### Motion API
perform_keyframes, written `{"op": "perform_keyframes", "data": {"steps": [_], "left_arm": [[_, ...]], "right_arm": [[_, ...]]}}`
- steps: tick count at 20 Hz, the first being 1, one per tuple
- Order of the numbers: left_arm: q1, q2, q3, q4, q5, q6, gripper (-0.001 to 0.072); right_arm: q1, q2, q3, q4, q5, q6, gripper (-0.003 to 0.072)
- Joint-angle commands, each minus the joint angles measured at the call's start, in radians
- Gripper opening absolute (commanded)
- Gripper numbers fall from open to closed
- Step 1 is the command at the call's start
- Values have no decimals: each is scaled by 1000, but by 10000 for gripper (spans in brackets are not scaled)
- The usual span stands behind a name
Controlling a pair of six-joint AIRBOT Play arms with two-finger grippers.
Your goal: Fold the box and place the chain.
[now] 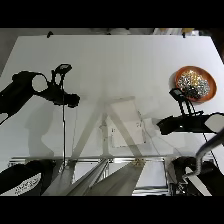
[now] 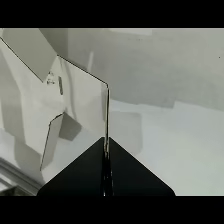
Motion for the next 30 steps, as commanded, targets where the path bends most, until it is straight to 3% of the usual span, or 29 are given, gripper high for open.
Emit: {"op": "perform_keyframes", "data": {"steps": [1,4,6,7,8,10,13,16,21,25,28,30], "left_arm": [[1,-10,0,-72,61,151,413],[1,-55,-1,-212,19,291,411],[0,-107,-1,-418,-47,531,416],[0,-139,-1,-553,-96,691,450],[0,-170,-1,-679,-146,828,541],[-4,-233,-1,-867,-215,1014,567],[-49,-316,-1,-895,-212,1107,568],[-94,-397,-1,-909,-130,1151,568],[-121,-449,-1,-1069,-89,1338,550],[-120,-449,0,-1024,-132,1379,141],[-120,-447,0,-985,-146,1405,4],[-120,-435,0,-985,-148,1462,2]], "right_arm": [[17,1,-1,2,-14,8,11],[17,1,-1,3,-30,8,11],[17,1,-1,3,-28,8,11],[17,1,-1,3,-28,8,11],[17,1,-1,3,-28,8,11],[17,1,-1,3,-27,8,11],[17,1,-1,3,-24,8,11],[17,1,-1,2,-25,7,11],[17,1,-1,2,-25,8,11],[17,1,0,3,-24,8,11],[17,1,0,16,-22,6,11],[17,2,5,34,-22,6,45]]}}
